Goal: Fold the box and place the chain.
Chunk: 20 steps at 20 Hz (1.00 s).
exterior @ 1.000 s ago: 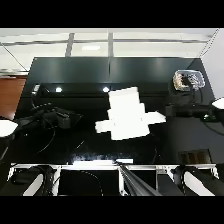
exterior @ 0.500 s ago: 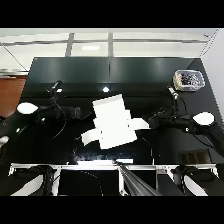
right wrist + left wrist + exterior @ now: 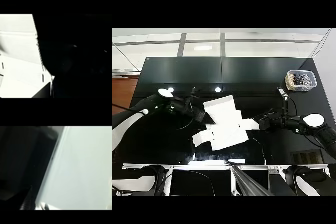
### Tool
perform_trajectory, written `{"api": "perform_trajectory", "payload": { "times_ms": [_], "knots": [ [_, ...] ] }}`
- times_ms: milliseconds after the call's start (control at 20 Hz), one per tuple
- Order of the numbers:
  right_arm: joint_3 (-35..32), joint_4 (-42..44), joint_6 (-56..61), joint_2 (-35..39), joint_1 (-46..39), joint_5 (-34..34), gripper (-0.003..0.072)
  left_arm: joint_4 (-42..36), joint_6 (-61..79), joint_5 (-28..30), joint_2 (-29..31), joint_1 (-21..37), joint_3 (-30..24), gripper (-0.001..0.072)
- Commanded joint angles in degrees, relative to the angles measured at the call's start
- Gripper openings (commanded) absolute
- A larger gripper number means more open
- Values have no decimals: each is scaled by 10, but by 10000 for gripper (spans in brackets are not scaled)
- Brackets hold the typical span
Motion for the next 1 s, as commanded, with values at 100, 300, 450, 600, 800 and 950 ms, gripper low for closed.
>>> {"api": "perform_trajectory", "payload": {
  "times_ms": [100, 300, 450, 600, 800, 950],
  "knots": [
    [0, 0, 3, 0, 1, -7, 17, 20, 12, -19, -38, -27, 27, 471],
    [0, -2, 5, 0, 1, -6, 17, 20, 12, 9, -40, -26, 42, 273],
    [0, -4, 9, 0, 1, -4, 17, 30, 13, 10, -40, -26, 42, 157],
    [0, -4, 9, 0, 1, -3, 19, 56, 14, 8, -40, -26, 42, 33],
    [13, -9, 28, 1, -15, 10, 638, 64, 30, -7, -37, -26, 43, 32],
    [80, -118, 26, 1, -69, 104, 634, 95, 43, -25, -16, -27, 56, 29]
  ]
}}
